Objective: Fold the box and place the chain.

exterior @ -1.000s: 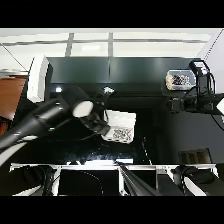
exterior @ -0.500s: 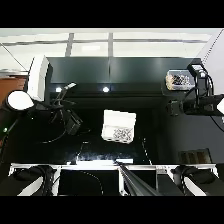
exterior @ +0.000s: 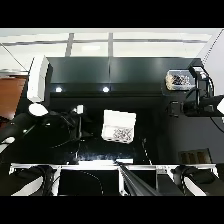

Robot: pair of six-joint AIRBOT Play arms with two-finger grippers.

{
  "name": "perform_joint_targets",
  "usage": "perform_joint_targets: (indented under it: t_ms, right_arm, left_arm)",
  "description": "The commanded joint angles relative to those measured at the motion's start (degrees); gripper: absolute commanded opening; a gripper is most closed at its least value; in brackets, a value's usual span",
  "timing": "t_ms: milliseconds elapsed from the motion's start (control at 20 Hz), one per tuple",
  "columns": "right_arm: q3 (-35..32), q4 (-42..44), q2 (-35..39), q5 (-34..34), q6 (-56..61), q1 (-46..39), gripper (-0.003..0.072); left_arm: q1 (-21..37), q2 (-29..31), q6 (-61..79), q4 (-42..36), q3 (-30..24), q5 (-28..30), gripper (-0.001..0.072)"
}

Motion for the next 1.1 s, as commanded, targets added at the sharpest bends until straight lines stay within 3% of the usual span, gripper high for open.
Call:
perform_joint_targets:
  t_ms: [0, 150, 650, 1050]
  right_arm:
    - [0.04, -0.02, 0.04, 0.37, 2.34, 0.0, 0.0508]
    - [0.04, 0.11, 0.04, 0.39, 2.36, 0.0, 0.0509]
    - [0.04, 0.15, 0.04, 0.39, 2.32, 0.0, 0.0508]
    - [0.04, 0.15, 0.04, 0.39, 2.34, 0.0, 0.0508]
  left_arm:
    - [-4.96, -6.23, 14.62, -1.55, 1.27, 1.44, 0.0714]
    - [-5.73, -8.72, 16.83, -8.37, 2.14, 1.84, 0.0714]
    - [-6.49, -11.39, 15.06, -7.52, 5.16, -2.1, 0.0711]
    - [-8.79, -11.45, 13.6, -7.37, 5.16, 0.46, 0.0714]
